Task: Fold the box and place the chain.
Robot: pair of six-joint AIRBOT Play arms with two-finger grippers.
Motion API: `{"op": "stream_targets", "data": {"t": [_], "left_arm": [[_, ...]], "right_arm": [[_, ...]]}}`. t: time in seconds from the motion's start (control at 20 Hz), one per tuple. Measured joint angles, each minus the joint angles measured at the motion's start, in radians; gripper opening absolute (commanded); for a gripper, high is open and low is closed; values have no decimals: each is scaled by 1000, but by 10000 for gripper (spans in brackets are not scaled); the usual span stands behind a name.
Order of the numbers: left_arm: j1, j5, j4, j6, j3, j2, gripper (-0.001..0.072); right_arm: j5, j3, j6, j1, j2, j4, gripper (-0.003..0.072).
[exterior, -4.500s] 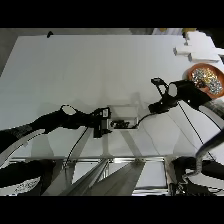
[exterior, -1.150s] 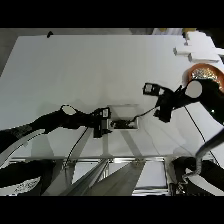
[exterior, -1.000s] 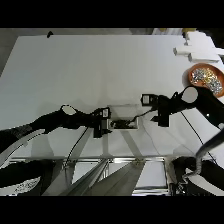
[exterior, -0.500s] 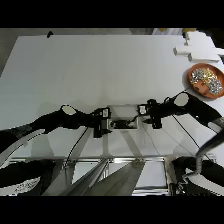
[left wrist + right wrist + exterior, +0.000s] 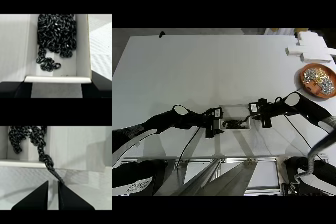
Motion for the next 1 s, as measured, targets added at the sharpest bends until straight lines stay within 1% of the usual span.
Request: {"op": "stream_targets", "data": {"t": [0.1, 0.2, 0.35, 0.45, 0.5, 0.55, 0.6, 0.7, 0.75, 0.8, 0.85, 1.0], "left_arm": [[0, 0, 0, 0, 0, 0, 137], [0, 0, 0, 0, 0, 0, 137], [0, 0, 0, 0, 0, 0, 137], [0, 0, 0, 0, 0, 0, 137], [0, 0, 0, 0, 0, 0, 137], [0, 0, 0, 0, 0, 0, 137], [0, 0, 0, 0, 0, 0, 137], [0, 0, 0, 0, 0, 0, 137], [0, 0, 0, 0, 0, 0, 137], [0, 0, 0, 0, 0, 0, 137], [0, 0, 0, 0, 0, 0, 137], [0, 0, 0, 0, 0, 0, 137]], "right_arm": [[5, 0, 0, 0, 35, -17, 221], [7, 0, 0, 0, 69, -35, 372], [3, 0, 0, 0, 84, -49, 357], [-13, 0, 0, 0, 68, -48, 352], [-18, 0, 0, 0, 55, -44, 291], [-19, 0, 0, 0, 40, -39, 253], [-19, 0, 0, 0, 22, -34, 238], [-17, 0, 6, 0, -8, -29, 234], [-12, 0, 19, 0, -20, -28, 174], [-9, 0, 34, 0, -27, -26, 54], [-4, 0, 58, 0, -31, -25, 17], [14, 0, 146, 2, -17, -25, 17]]}}
